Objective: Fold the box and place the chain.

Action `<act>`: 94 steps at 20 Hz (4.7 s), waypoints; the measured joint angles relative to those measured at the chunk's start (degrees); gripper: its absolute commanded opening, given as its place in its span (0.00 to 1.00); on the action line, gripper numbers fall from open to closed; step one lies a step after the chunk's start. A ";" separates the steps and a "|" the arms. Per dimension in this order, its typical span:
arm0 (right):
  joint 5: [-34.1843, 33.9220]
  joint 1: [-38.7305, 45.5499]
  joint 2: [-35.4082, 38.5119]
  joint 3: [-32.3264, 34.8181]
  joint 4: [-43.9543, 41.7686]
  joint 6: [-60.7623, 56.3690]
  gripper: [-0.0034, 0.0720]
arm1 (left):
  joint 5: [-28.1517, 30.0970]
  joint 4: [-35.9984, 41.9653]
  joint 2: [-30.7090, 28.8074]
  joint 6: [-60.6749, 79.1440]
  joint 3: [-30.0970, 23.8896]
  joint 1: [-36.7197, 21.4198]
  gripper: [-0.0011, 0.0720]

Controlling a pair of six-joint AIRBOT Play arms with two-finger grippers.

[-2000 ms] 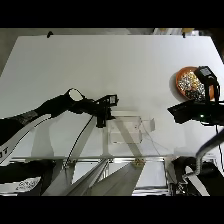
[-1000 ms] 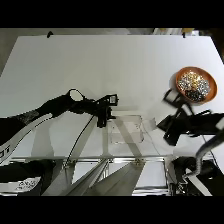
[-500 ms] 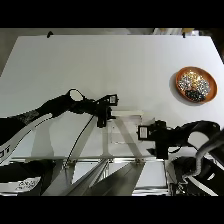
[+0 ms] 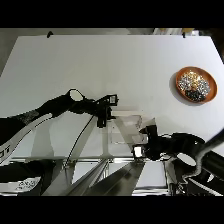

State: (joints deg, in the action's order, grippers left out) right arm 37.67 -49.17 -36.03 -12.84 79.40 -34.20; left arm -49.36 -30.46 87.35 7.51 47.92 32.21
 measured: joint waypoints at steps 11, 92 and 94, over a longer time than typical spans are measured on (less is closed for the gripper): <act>-3.19 10.51 -2.62 -3.08 -5.42 6.43 0.97 | -0.28 0.00 0.00 -0.02 -0.02 0.00 0.03; 8.50 33.94 -31.21 -10.03 -41.99 52.35 0.62 | -0.46 0.02 0.00 0.02 -0.02 0.02 0.03; 8.50 33.94 -31.21 -10.03 -41.88 52.35 0.62 | -0.44 0.02 0.00 0.00 -0.02 0.02 0.03</act>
State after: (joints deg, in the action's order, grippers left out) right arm 46.17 -15.22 -67.24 -22.87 37.52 18.15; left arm -49.80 -30.44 87.35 7.51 47.90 32.23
